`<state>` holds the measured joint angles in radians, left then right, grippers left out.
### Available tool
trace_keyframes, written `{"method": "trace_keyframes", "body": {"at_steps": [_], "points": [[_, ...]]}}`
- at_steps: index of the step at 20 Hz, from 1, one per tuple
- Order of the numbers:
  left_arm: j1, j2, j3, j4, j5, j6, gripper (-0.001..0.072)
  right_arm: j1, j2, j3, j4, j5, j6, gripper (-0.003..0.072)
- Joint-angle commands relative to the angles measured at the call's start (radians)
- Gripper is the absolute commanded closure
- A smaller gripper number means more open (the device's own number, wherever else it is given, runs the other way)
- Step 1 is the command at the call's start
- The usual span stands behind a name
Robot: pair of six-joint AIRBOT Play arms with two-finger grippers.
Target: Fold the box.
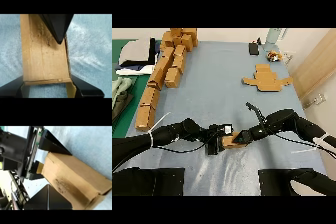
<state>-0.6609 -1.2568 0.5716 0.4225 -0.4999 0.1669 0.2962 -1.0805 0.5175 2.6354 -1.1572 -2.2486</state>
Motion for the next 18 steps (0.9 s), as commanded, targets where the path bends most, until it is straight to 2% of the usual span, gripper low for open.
{"method": "trace_keyframes", "body": {"at_steps": [1,4,7,10,13,18], "points": [[0.0,0.0,0.001,0.0,0.0,0.0,0.0105,-0.002,0.018,0.003,-0.038,0.024,0.039,0.0683],[0.0,0.0,0.001,0.0,0.0,0.0,0.0104,-0.065,0.127,0.048,-0.098,0.026,0.109,0.0683],[0.0,0.0,0.001,0.0,0.001,0.0,0.0105,-0.111,0.24,0.136,-0.447,0.057,0.36,0.0683],[0.0,0.0,0.001,0.0,0.0,0.0,0.0105,-0.122,0.263,0.186,-0.786,0.064,0.576,0.0683],[0.0,0.0,0.001,0.0,0.0,0.0,0.0105,-0.122,0.232,0.185,-0.882,0.102,0.603,0.0683],[0.0,0.0,0.001,0.0,0.002,0.0,0.0105,-0.121,0.154,0.186,-0.883,0.162,0.705,0.0683]]}}
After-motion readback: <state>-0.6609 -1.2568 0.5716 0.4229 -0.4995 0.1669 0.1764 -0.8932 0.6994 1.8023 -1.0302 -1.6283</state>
